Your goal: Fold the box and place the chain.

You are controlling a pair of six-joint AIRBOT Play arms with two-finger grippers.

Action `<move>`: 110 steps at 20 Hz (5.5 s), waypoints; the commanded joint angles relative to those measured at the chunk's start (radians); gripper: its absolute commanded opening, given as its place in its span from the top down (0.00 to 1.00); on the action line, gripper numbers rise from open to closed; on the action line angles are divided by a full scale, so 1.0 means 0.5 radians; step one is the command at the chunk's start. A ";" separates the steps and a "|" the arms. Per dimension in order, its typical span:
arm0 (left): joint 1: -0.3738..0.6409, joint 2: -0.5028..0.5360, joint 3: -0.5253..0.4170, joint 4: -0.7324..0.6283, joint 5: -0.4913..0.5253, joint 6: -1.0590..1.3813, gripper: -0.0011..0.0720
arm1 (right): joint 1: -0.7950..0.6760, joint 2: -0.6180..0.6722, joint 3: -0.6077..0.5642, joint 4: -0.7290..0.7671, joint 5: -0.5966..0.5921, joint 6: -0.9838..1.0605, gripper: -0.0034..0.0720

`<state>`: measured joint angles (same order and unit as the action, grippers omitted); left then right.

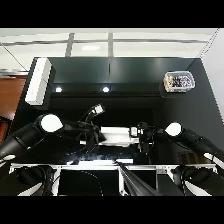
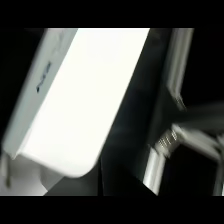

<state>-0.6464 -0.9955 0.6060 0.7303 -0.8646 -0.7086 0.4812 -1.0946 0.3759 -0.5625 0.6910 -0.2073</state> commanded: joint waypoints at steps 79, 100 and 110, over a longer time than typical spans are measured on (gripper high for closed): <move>1.141 0.411 -0.360 0.803 -0.285 -1.720 0.95 | 0.002 0.000 0.000 0.008 -0.014 0.005 0.65; 0.896 -0.284 -0.623 -0.954 -0.233 -0.198 0.77 | 0.002 0.000 0.000 0.008 -0.014 0.005 0.65; 0.610 -0.274 -0.313 -0.681 -0.228 -0.525 0.02 | 0.002 0.000 0.000 0.008 -0.014 0.005 0.65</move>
<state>-0.2680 -1.1332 0.3973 0.3027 -1.0458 -0.8482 0.4824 -1.0946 0.3759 -0.5587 0.6838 -0.2050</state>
